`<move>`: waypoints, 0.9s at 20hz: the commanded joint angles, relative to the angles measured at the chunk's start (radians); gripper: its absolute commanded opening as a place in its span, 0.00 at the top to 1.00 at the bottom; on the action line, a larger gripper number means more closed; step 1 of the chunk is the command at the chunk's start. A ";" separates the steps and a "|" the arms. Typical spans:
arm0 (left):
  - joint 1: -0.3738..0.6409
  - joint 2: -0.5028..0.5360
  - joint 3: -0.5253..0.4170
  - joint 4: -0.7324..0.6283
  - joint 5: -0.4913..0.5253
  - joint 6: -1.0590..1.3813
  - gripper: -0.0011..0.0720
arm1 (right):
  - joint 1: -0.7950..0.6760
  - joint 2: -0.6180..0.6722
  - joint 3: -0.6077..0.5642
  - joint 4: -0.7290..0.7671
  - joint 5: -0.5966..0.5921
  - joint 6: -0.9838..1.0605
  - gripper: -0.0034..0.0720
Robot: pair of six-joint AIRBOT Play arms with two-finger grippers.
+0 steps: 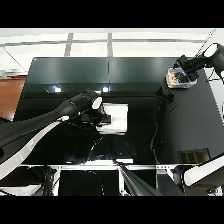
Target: Fold the box and place the chain.
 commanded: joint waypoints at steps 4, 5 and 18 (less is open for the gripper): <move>0.000 0.000 0.000 0.000 0.002 0.000 0.95 | -0.009 -0.093 0.050 0.051 0.005 0.050 0.20; 0.000 0.000 0.000 0.000 0.002 0.000 0.95 | -0.009 -0.097 0.050 0.062 -0.018 0.050 0.20; 0.000 0.000 0.000 0.000 0.001 0.000 0.95 | -0.033 -0.098 0.050 0.254 -0.041 -0.232 0.94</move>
